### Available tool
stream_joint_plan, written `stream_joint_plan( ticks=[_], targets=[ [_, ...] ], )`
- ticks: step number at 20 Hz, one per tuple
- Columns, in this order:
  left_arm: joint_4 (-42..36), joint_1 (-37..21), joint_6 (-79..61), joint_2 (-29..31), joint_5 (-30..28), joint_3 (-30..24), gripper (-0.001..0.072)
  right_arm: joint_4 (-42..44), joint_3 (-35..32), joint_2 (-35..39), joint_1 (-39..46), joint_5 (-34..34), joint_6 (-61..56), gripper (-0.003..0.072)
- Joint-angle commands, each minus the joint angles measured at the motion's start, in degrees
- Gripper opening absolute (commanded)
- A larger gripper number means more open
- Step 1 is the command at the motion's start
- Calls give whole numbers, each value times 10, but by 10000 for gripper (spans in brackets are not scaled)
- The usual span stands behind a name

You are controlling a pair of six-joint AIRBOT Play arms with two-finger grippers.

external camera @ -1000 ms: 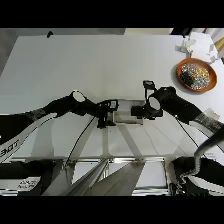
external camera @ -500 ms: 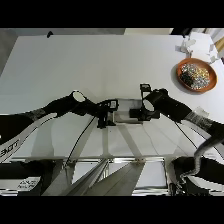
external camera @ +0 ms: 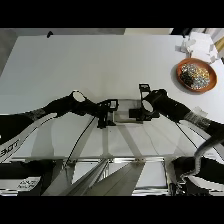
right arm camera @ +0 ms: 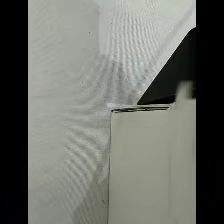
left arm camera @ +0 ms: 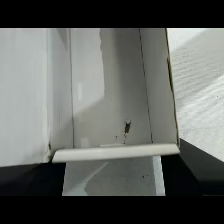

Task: Fold the box and place the chain.

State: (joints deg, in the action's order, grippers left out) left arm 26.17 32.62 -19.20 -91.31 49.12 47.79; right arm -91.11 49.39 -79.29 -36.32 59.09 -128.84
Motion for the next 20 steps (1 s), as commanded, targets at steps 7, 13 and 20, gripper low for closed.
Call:
stream_joint_plan(
  ticks=[7, 13, 20],
  targets=[
    [0, 0, 0, 0, 0, 0, 210, 0, 0, 0, 0, -2, 3, 67],
    [0, 0, -1, 0, 0, 0, 210, -10, 0, 75, 0, 15, 113, 359],
    [0, 0, -1, 0, 0, 0, 210, -38, 43, 235, 103, 111, 216, 356]
  ],
)
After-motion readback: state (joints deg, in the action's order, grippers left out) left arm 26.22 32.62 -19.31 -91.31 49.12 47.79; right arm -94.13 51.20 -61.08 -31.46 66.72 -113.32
